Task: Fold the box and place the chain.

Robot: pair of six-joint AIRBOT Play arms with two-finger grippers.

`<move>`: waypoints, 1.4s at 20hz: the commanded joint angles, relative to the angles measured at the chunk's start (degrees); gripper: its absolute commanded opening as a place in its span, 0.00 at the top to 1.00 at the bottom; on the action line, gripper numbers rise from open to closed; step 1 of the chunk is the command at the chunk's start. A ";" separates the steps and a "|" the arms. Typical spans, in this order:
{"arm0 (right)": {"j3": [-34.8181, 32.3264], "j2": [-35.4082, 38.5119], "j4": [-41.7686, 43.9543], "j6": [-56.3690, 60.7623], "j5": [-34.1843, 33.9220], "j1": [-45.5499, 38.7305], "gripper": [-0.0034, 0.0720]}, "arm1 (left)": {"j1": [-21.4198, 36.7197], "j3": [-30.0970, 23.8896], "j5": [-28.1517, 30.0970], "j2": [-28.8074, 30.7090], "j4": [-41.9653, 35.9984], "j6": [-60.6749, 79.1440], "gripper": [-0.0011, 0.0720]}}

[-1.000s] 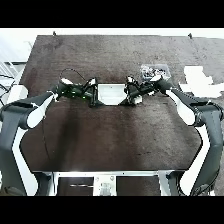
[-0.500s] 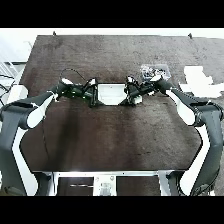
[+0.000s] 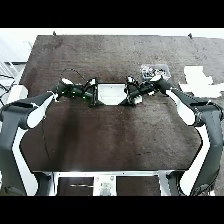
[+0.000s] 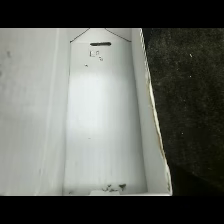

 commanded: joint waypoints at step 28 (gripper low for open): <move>-3.08 10.27 13.31 12.74 9.68 -5.57 0.95 | 0.00 -0.02 0.20 -0.04 0.24 0.07 0.31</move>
